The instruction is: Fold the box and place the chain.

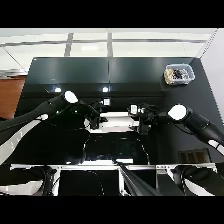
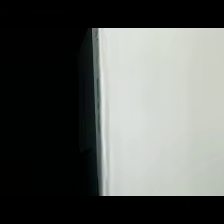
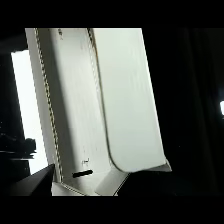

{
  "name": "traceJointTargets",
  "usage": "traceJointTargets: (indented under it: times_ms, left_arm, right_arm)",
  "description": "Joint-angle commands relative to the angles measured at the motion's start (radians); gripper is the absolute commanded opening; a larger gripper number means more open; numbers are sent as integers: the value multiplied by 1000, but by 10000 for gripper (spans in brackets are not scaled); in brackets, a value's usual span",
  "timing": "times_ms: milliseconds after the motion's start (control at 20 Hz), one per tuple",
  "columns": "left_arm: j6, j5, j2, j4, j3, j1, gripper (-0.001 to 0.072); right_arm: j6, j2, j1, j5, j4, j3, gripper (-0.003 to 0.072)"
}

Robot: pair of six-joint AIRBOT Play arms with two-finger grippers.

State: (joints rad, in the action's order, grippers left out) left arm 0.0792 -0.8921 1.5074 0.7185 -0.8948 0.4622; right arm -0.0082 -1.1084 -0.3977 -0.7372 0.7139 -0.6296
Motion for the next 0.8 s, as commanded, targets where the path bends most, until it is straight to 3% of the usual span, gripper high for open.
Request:
traceJointTargets:
  times_ms: [0, 750]
  left_arm:
    - [0, -2, 0, -6, -1, 0, 25]
    - [0, -2, 0, -6, -1, 0, 25]
  right_arm:
    - [-57, -45, 11, -17, -63, -1, 706]
    - [-317, -210, 30, -10, -191, 21, 705]
